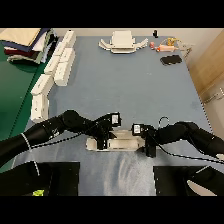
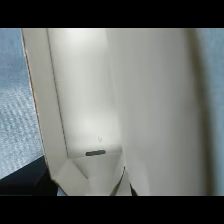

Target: Fold the box.

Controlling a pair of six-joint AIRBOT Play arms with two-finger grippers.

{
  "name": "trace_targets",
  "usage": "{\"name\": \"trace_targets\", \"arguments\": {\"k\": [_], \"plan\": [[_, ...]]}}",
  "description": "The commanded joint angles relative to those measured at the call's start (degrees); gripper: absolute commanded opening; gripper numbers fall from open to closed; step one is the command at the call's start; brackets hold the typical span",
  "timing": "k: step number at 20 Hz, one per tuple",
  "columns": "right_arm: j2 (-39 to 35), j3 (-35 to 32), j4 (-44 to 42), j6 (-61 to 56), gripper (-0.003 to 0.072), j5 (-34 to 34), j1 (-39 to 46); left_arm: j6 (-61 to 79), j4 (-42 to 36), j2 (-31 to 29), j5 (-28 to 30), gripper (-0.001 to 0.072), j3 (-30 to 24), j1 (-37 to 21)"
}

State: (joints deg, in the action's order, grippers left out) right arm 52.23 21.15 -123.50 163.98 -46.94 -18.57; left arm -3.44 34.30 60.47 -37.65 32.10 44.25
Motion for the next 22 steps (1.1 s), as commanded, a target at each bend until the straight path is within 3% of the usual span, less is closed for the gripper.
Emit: {"name": "trace_targets", "arguments": {"k": [1, 22], "plan": [[0.20, -0.02, 0.04, -0.07, 0.0565, -0.15, -0.07, 0.02, 0.00, 0.02, 0.02, 0.0013, 0.00, 0.00], [0.20, -0.02, 0.11, -0.04, 0.0565, -1.77, -0.07, -0.50, 0.00, 0.02, -1.60, 0.0015, 0.00, 0.00]]}}
